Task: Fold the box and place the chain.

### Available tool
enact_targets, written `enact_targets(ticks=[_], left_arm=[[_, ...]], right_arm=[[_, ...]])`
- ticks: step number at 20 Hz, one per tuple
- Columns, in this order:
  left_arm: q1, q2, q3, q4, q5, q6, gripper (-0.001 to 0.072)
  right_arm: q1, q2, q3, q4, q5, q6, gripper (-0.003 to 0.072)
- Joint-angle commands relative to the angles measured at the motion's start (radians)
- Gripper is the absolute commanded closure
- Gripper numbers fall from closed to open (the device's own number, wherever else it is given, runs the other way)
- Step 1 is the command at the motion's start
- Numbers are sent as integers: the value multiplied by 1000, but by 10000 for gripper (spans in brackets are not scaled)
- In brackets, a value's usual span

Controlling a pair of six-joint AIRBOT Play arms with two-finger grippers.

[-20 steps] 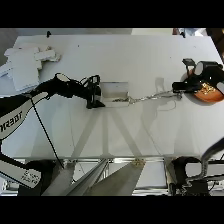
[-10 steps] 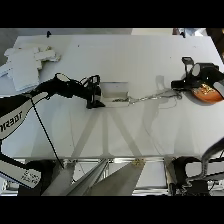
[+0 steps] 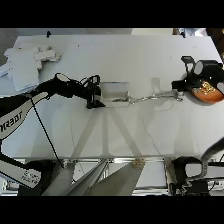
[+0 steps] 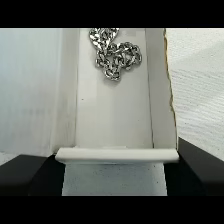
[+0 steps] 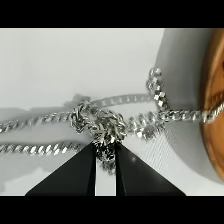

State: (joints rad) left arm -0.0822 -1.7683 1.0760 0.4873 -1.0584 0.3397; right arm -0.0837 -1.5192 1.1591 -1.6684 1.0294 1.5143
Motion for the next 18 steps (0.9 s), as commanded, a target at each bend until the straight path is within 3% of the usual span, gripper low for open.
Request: enact_targets(ticks=[1,11,18], left_arm=[[0,0,0,0,0,0,148],[0,0,0,0,0,0,148],[0,0,0,0,0,0,148]], right_arm=[[53,91,2,5,28,-5,673],[356,179,2,212,46,-5,674],[521,179,7,472,-69,-85,674]])
